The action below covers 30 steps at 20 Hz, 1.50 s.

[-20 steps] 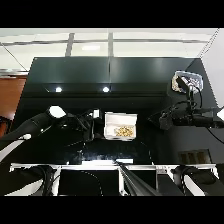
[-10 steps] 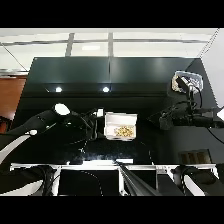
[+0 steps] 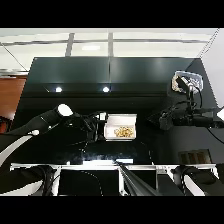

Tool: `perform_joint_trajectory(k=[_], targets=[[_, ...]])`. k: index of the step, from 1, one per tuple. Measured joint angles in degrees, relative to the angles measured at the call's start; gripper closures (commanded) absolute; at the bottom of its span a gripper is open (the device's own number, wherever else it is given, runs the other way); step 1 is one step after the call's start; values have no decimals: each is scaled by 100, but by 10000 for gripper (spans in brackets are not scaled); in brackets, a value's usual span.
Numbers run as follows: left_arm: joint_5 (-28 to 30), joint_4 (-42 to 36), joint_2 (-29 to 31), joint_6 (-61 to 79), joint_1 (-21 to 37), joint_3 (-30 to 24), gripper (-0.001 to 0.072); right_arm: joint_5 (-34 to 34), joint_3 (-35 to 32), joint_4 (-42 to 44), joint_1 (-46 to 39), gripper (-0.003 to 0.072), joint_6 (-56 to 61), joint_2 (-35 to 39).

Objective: Fold the box and place the chain.

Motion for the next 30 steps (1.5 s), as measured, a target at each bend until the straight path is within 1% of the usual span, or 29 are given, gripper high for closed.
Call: perform_joint_trajectory(k=[1, 2, 5, 6, 7, 8, 9, 10, 11, 12, 14, 17, 21, 23, 24, 27, 30], targets=[[7, 28, 0, -2, -13, 2, 165, 0, 0, 0, 0, 337, 0, 0], [9, 35, 2, 0, -17, 2, 208, -2, 0, 0, 0, 337, 0, 0], [33, 11, 2, 0, -28, 2, 225, -26, 0, 0, 0, 337, 0, 0], [61, -11, 0, -2, -31, 2, 265, -44, 0, 0, 0, 337, 0, 0], [85, -28, 0, -2, -31, 2, 356, -61, 0, 0, 0, 337, 0, 0], [114, -52, 0, -9, -31, 2, 374, -101, 0, 0, 0, 336, 0, 0], [120, -57, 0, -17, -31, 2, 374, -138, 0, 0, 0, 329, -2, 0], [122, -63, 0, -15, -31, 2, 374, -195, 0, 2, 0, 273, -2, 0], [125, -74, 0, -15, -31, 2, 374, -280, 0, 4, 9, 272, 33, -7], [131, -79, 0, -15, -31, 2, 374, -407, 4, 2, 26, 256, 229, -37], [138, -92, 0, -15, -31, 2, 373, -540, 81, 4, 87, -34, 595, -232], [140, -94, 0, -15, -31, 2, 373, -728, 378, -7, 389, -34, 756, -748], [140, -96, 0, -13, -31, 2, 373, -1462, 872, -219, 892, -32, 754, -1563], [140, -98, 0, -13, -31, 2, 373, -1801, 999, -302, 1060, -31, 625, -1858], [142, -98, 0, -11, -31, 2, 373, -1858, 1040, -350, 1134, -30, 472, -1971], [142, -98, 0, 0, -31, 2, 373, -1762, 1106, -452, 1276, -30, -251, -2146], [142, -98, 0, 0, -31, 2, 373, -1335, 1132, -487, 1338, -29, -1346, -2210]])
